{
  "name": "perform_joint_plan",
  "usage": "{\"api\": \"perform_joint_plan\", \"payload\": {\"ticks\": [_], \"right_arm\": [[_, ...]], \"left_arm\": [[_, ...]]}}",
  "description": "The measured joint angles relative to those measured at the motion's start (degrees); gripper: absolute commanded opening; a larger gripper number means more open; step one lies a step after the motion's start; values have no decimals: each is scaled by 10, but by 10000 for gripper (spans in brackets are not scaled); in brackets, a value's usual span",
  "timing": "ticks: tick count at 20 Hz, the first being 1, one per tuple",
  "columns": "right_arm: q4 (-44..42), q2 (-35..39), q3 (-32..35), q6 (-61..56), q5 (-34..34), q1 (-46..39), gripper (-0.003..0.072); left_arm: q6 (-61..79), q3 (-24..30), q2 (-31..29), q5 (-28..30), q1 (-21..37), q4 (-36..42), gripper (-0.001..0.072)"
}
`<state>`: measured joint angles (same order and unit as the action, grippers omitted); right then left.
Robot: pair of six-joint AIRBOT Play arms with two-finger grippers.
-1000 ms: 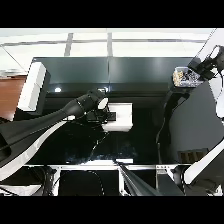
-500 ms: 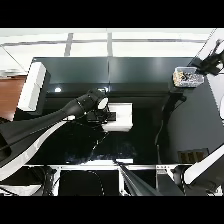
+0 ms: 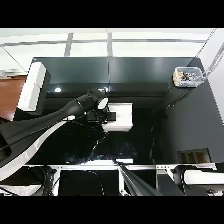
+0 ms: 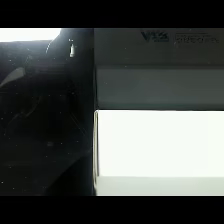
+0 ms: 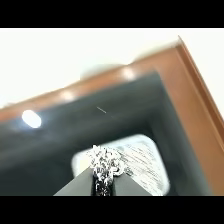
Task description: Fold the box and place the chain.
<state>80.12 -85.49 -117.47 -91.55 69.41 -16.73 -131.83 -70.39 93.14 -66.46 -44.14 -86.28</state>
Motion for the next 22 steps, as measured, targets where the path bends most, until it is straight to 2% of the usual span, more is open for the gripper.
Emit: {"api": "perform_joint_plan", "payload": {"ticks": [5,9,15,22], "right_arm": [[-90,115,0,30,1,32,14],[-159,168,0,44,12,73,15],[-223,197,1,52,63,160,16],[-267,203,21,54,176,249,16]], "left_arm": [[0,0,0,3,0,0,29],[0,0,0,3,0,0,29],[0,0,0,3,0,0,30],[0,0,0,3,0,0,30]]}}
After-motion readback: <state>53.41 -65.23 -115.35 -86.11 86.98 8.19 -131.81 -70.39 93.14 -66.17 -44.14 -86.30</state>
